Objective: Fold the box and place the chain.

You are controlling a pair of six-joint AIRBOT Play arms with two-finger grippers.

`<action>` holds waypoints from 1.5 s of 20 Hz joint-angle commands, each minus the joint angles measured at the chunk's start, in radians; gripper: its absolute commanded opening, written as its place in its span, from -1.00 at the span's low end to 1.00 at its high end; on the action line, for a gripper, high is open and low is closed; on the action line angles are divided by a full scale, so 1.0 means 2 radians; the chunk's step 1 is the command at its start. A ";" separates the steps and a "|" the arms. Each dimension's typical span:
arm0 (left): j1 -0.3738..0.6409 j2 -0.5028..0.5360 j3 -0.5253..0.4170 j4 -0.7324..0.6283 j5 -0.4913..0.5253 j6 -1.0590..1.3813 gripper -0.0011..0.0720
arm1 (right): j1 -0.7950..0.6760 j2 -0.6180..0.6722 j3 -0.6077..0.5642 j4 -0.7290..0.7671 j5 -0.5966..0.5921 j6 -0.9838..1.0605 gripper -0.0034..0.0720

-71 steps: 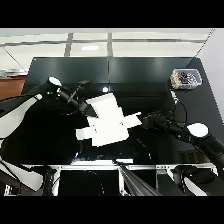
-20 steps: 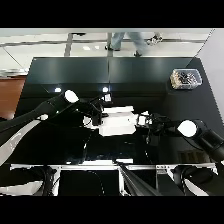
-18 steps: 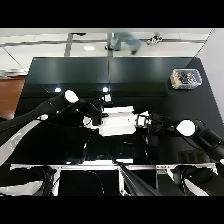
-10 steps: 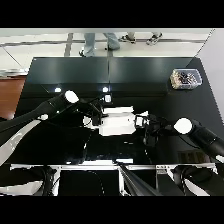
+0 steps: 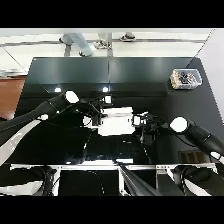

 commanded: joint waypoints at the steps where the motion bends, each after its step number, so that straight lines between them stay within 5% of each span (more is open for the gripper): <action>1: 0.000 0.000 0.000 0.002 -0.001 0.000 -0.89 | 0.023 -0.009 0.000 0.010 -0.041 -0.017 0.76; 15: -0.001 0.000 0.000 -0.003 0.007 0.000 -0.89 | -0.002 -0.037 0.079 0.021 -0.045 -0.053 0.76; 22: -0.001 0.000 0.000 -0.003 0.007 0.000 -0.89 | -0.044 -0.073 0.096 0.049 -0.003 -0.078 0.76; 26: -0.001 0.000 0.000 -0.003 0.007 0.000 -0.89 | -0.044 -0.098 0.096 0.139 0.018 -0.163 0.76; 30: -0.001 0.000 0.000 -0.003 0.007 0.000 -0.89 | -0.044 -0.125 0.108 0.150 0.039 -0.188 0.76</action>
